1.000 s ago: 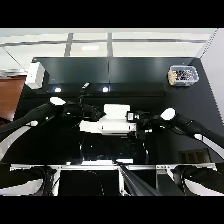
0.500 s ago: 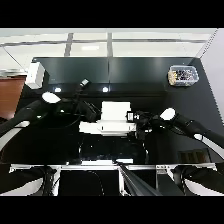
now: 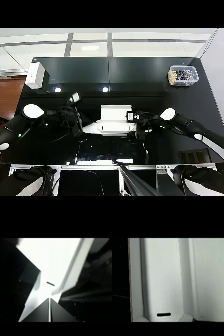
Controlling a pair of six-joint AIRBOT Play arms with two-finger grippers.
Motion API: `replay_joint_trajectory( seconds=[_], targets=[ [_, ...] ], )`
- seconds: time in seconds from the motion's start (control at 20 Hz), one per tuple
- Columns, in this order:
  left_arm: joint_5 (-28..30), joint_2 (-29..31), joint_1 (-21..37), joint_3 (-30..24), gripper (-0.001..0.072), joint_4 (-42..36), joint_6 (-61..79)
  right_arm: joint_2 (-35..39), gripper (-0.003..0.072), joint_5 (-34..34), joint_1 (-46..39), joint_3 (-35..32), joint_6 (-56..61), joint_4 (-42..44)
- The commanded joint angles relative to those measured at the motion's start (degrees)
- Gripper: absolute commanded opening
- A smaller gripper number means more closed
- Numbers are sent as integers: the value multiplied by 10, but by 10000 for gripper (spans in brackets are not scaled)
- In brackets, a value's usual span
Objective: Fold the box and place the chain.
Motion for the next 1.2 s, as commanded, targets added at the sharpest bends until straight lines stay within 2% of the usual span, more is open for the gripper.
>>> replay_joint_trajectory(
  seconds=[0.0, 0.05, 0.15, 0.35, 0.6, 0.8, 0.85, 0.9, 1.05, 1.15],
  targets=[
    [14, -6, 0, -26, 399, 31, 194, 0, 177, 1, 0, 0, 0, 0],
    [41, -12, 0, -26, 720, 29, 220, 0, 177, 1, 0, 0, 0, 0],
    [90, -32, 0, -25, 707, 11, 224, 0, 176, 1, 0, 0, 0, 0],
    [50, -81, -28, -1, 700, 10, 247, 0, 177, 1, 0, 0, 0, 0],
    [91, -111, -80, 12, 699, -14, 250, 0, 176, 1, 0, 0, 0, 0],
    [106, -114, -86, 14, 687, -16, 251, 0, 177, 1, 0, 0, 0, 0],
    [105, -114, -86, 14, 656, -19, 251, 0, 177, 1, 0, 0, 0, 0],
    [103, -113, -86, 14, 519, -26, 251, 0, 177, 1, 0, 0, 0, 0],
    [68, -113, -86, 14, 236, -35, 251, 0, 176, 1, 0, 0, 0, 0],
    [54, -113, -86, 14, 214, -36, 251, 0, 177, 1, 0, 0, 0, 0]
  ],
)
